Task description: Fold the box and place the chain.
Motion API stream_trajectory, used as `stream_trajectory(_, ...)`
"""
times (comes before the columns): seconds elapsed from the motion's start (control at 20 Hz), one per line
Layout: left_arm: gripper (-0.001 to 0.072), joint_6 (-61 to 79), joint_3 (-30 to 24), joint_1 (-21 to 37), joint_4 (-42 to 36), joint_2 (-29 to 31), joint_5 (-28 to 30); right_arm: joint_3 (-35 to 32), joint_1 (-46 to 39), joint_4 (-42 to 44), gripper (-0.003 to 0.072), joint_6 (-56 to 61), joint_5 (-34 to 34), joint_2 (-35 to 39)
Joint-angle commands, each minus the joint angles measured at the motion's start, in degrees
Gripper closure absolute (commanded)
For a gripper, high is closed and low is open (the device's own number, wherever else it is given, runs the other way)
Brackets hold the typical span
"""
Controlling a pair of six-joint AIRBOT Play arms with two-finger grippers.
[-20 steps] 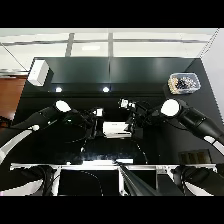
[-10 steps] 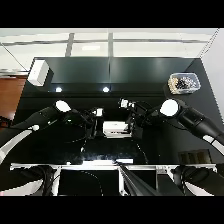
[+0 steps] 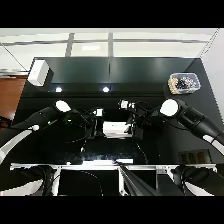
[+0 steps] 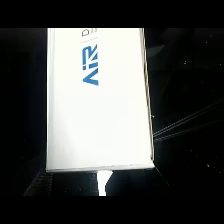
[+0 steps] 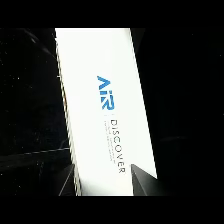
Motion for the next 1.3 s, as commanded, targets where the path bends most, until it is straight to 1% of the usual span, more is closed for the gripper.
stream_trajectory(0.0,0.0239,-0.09,-0.02,-0.04,-0.04,-0.04,0.00,-0.02,0.07,0.04,0.0247,0.22,0.24,-0.09)
stream_trajectory(0.3,0.0240,-0.09,-0.02,-0.04,-0.04,-0.04,0.00,-0.02,0.07,0.07,0.0247,0.22,-0.31,-1.97)
stream_trajectory(0.45,0.0239,-0.09,-0.02,-0.04,-0.04,-0.04,0.00,0.04,0.07,0.26,0.0248,0.33,-0.37,-1.68)
stream_trajectory(0.55,0.0239,-0.11,-0.02,-0.04,-0.04,-0.04,0.00,0.31,0.02,0.20,0.0247,3.74,-0.35,-0.11)
stream_trajectory(0.65,0.0239,-0.09,-0.02,-0.04,-0.04,-0.04,-0.02,1.31,-0.39,0.26,0.0247,10.49,0.55,2.73)
stream_trajectory(0.7,0.0240,-0.09,-0.02,-0.04,-0.04,-0.04,0.00,1.66,-0.94,0.33,0.0247,16.79,0.79,4.15)
stream_trajectory(0.8,0.0239,-0.09,-0.02,-0.04,-0.04,-0.04,0.00,1.64,-2.69,0.48,0.0250,33.33,2.62,5.49)
stream_trajectory(0.85,0.0239,-0.09,-0.02,-0.04,-0.04,-0.04,0.00,1.03,-3.10,0.74,0.0439,37.40,3.54,5.27)
stream_trajectory(0.9,0.0239,-0.09,-0.02,-0.04,-0.04,-0.04,0.00,-0.48,-3.15,2.54,0.0668,38.93,3.06,5.16)
stream_trajectory(0.95,0.0239,-0.09,-0.02,-0.04,-0.04,-0.04,0.00,-2.10,-3.15,7.28,0.0685,38.97,1.70,4.85)
stream_trajectory(1.05,0.0239,-0.09,-0.02,-0.04,-0.04,-0.04,0.00,-4.63,-3.13,20.35,0.0686,37.03,-0.81,3.28)
stream_trajectory(1.1,0.0239,-0.09,-0.02,-0.04,-0.04,-0.04,0.00,-5.14,-3.15,24.68,0.0685,35.36,-1.05,1.90)
stream_trajectory(1.15,0.0239,-0.09,-0.02,-0.07,-0.04,-0.04,0.02,-5.14,-3.15,25.81,0.0685,35.23,-1.25,0.35)
stream_trajectory(1.25,0.0240,-0.09,-0.02,-0.07,-0.04,-0.04,0.02,-5.11,-3.15,25.05,0.0684,35.30,-1.81,-3.13)
